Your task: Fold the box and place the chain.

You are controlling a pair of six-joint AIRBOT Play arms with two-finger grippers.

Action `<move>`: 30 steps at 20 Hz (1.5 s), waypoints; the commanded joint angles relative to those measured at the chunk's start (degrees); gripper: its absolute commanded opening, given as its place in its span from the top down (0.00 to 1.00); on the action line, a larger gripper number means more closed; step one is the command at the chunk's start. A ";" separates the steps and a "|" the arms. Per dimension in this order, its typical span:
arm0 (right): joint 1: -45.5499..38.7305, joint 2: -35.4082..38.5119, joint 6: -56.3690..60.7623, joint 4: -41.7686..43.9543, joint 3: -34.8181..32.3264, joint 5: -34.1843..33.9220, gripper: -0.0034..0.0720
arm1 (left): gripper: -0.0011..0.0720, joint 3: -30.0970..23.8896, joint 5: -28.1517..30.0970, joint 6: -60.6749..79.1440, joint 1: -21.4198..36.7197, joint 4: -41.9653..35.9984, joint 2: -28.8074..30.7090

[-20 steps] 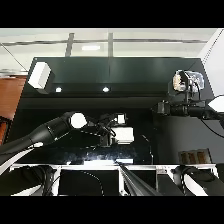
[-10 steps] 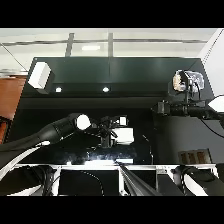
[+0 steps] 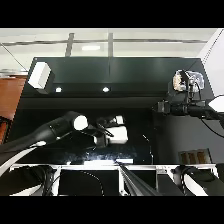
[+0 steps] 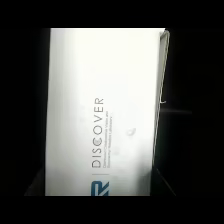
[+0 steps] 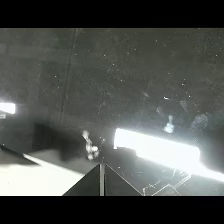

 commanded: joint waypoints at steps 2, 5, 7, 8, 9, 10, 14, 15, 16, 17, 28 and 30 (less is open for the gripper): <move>-0.02 0.04 0.00 0.00 0.07 -0.37 0.90 | 0.54 -2.56 -6.01 -19.82 12.48 19.10 8.55; -0.02 0.04 0.00 0.00 0.07 -1.25 0.90 | 0.53 -4.20 -11.80 -19.80 30.05 18.88 13.92; -0.02 0.04 0.00 0.00 0.07 -1.99 0.90 | 0.53 -4.11 -12.44 -20.90 43.10 17.75 14.99; -0.02 0.04 0.00 0.00 0.07 -2.27 0.90 | 0.53 -4.04 -11.74 -21.81 49.59 16.00 14.86; -0.02 0.04 0.00 0.00 0.07 -2.47 0.90 | 0.53 -4.04 -10.82 -22.40 55.12 14.10 14.45; -0.02 0.04 0.00 0.00 0.07 -2.49 0.90 | 0.53 -3.93 -9.81 -22.58 60.28 12.15 13.62; 0.00 0.04 0.00 0.02 0.07 -1.73 0.90 | 0.53 3.52 -10.25 -22.80 68.81 10.47 4.68; 0.00 0.04 -0.02 0.04 0.07 -1.55 0.90 | 0.53 6.95 -10.60 -23.43 69.02 10.49 1.53; 0.00 0.04 0.00 0.02 0.07 -1.42 0.90 | 0.53 10.23 -10.82 -24.46 69.07 10.54 -1.38; 0.00 0.04 0.00 0.07 0.07 -1.31 0.90 | 0.53 13.86 -11.28 -24.72 69.09 10.54 -4.37; 0.00 0.04 0.00 0.02 0.07 -2.95 0.90 | 0.47 26.18 -7.04 -20.94 68.98 11.93 -15.69; 0.00 0.04 0.04 0.07 0.07 -3.56 0.90 | 0.01 26.21 -6.62 -22.03 68.41 12.28 -16.35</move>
